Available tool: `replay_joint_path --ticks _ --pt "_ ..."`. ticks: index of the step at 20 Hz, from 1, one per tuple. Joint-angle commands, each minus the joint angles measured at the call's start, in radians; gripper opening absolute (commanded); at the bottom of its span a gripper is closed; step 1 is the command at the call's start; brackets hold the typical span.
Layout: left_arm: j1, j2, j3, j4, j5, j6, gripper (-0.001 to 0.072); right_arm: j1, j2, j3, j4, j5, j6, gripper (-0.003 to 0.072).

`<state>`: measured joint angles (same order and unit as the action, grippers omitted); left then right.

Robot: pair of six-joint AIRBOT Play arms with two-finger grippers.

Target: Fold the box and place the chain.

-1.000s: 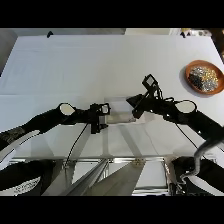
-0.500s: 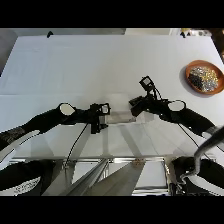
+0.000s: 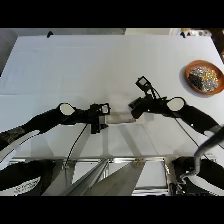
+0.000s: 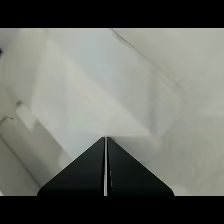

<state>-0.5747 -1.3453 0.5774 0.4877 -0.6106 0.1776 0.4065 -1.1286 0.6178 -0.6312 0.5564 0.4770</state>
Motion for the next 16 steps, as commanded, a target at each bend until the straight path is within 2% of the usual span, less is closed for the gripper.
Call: replay_joint_path --ticks 1,4,7,9,11,13,14,16 --pt "0.000 0.000 0.000 0.000 0.000 0.001 0.0011 0.000 0.091 0.069 -0.230 0.206 0.023 0.0016" --pt "0.000 0.000 0.000 0.000 0.000 0.001 0.0011 0.001 0.158 0.069 -0.524 0.370 -0.041 0.0013" --pt "0.000 0.000 0.000 0.000 0.000 0.001 0.0011 -0.034 0.158 0.069 -0.624 0.500 -0.187 0.0015" --pt "0.000 0.000 0.000 0.000 0.000 0.001 0.0011 -0.034 0.157 0.068 -0.676 0.566 -0.372 0.0015" --pt "0.000 0.000 0.000 0.000 0.000 0.001 0.0011 -0.034 0.148 0.058 -0.671 0.524 -0.430 0.0019" --pt "0.000 0.000 0.000 0.000 0.000 0.001 0.0011 -0.048 0.120 0.030 -0.602 0.410 -0.435 0.0234" --pt "0.000 0.000 0.000 0.000 0.000 0.001 0.0011 -0.048 0.095 0.014 -0.544 0.363 -0.463 0.0261" --pt "0.000 0.000 0.000 0.000 0.000 0.001 0.0011 -0.048 0.040 0.003 -0.447 0.346 -0.604 0.0260"
